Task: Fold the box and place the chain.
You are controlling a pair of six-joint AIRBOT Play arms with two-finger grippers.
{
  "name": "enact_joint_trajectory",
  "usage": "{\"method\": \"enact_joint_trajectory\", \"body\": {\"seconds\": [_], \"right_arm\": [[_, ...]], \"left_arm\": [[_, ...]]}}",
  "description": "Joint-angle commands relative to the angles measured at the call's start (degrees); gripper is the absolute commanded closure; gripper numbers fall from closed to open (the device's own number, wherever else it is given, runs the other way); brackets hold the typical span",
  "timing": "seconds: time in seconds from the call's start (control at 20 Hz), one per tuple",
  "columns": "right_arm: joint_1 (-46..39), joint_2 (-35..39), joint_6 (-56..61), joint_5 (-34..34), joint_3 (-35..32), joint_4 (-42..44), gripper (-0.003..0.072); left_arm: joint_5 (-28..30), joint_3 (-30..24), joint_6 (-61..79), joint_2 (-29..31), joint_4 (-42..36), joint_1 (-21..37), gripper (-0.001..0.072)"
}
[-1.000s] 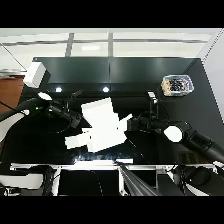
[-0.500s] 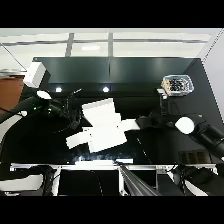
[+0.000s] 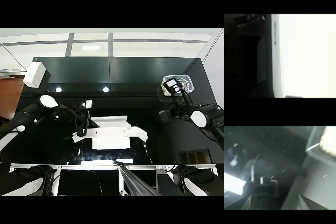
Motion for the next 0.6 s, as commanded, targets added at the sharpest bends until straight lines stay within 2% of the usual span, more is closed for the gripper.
{"method": "enact_joint_trajectory", "body": {"seconds": [0.0,0.1,0.2,0.45,0.55], "right_arm": [[-0.33,0.0,-0.13,-6.62,0.17,2.6,-0.0027],[-0.22,-0.74,-2.12,-12.35,0.17,9.6,-0.0027],[-0.04,-2.27,-11.02,-13.92,0.17,16.72,-0.0027],[4.22,-5.73,-35.89,-9.94,0.17,38.16,-0.0027],[6.97,-6.93,-40.39,-6.51,0.13,39.47,-0.0028]], "left_arm": [[8.7,-3.26,3.93,0.22,-1.88,-3.63,0.0681],[9.6,-3.69,3.91,-1.16,-1.9,-3.72,0.0681],[9.57,-3.65,3.91,-3.02,-2.05,-3.74,0.0681],[10.25,-3.3,3.89,-3.8,-2.38,-3.72,0.0679],[10.73,-3.3,3.72,-3.8,-2.34,-3.72,0.0679]]}}
